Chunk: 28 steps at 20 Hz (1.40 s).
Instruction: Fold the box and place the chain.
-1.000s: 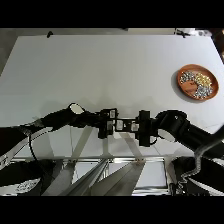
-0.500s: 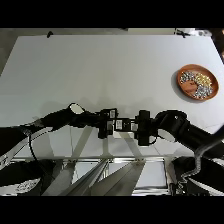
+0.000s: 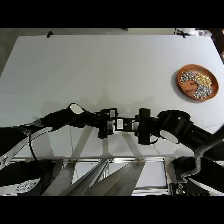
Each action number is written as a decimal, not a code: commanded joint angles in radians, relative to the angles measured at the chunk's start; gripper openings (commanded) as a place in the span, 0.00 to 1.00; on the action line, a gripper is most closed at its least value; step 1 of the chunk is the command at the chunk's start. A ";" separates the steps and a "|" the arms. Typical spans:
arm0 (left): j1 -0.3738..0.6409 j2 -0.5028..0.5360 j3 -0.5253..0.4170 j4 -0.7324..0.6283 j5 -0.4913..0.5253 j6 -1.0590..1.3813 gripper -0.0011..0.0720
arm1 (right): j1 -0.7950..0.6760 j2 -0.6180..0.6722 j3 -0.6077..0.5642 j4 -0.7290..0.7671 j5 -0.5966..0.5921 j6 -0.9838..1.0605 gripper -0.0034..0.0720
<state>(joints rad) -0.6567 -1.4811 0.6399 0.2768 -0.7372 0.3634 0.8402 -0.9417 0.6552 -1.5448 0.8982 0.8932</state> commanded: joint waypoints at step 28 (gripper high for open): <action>0.000 0.001 0.000 0.001 0.000 0.002 0.49 | 0.034 0.031 -0.052 -0.004 -0.061 0.101 0.44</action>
